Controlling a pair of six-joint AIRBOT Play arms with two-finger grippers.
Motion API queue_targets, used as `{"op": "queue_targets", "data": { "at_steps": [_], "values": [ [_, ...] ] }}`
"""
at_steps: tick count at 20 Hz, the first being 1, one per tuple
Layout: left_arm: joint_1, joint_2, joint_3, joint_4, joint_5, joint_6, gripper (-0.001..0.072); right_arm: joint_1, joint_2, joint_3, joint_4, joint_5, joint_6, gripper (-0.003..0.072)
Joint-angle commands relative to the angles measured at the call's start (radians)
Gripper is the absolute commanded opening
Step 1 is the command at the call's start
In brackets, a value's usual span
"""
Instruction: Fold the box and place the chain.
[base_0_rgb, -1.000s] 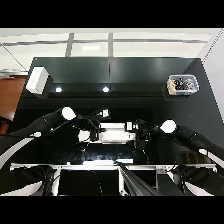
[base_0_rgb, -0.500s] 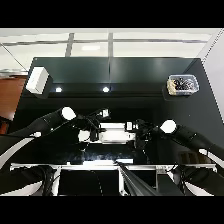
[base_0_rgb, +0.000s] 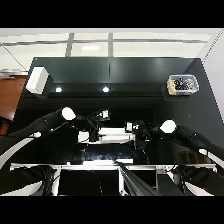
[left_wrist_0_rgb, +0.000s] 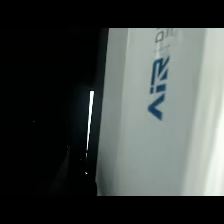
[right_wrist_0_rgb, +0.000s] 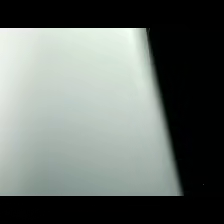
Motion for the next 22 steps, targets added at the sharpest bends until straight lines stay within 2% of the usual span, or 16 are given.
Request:
{"op": "queue_targets", "data": {
  "at_steps": [1, 8, 10, 14, 15, 16, 17, 19, 20, 22],
  "values": [
    [0.004, 0.034, 0.004, 0.015, 0.002, 0.0, 0.0567, 0.0, -0.001, 0.0, 0.0, -0.003, 0.0, 0.039],
    [0.072, 0.182, 0.004, 0.154, -0.05, -0.136, 0.058, 0.0, -0.001, 0.0, 0.0, -0.003, 0.0, 0.039],
    [0.12, 0.239, 0.004, 0.165, -0.115, -0.171, 0.058, 0.0, -0.001, 0.0, 0.0, -0.003, 0.0, 0.039],
    [0.222, 0.367, 0.004, 0.187, -0.323, -0.262, 0.0576, 0.0, -0.001, 0.0, 0.0, -0.003, 0.0, 0.039],
    [0.243, 0.398, 0.004, 0.188, -0.381, -0.319, 0.0529, 0.0, -0.001, 0.0, 0.0, -0.003, 0.0, 0.0391],
    [0.26, 0.422, 0.004, 0.187, -0.45, -0.392, 0.0302, 0.0, -0.001, 0.0, 0.0, -0.003, 0.0, 0.039],
    [0.268, 0.437, 0.004, 0.186, -0.527, -0.436, 0.0022, 0.0, -0.001, 0.0, 0.0, -0.003, 0.0, 0.039],
    [0.261, 0.444, -0.011, 0.132, -0.673, -0.494, 0.0025, 0.0, -0.001, 0.0, 0.0, -0.003, 0.0, 0.039],
    [0.251, 0.444, -0.033, 0.072, -0.672, -0.501, 0.0025, 0.0, -0.001, 0.0, 0.0, -0.003, 0.0, 0.039],
    [0.22, 0.443, -0.103, -0.1, -0.549, -0.49, 0.0027, 0.0, -0.001, 0.0, 0.0, -0.003, 0.0, 0.039]
  ]
}}
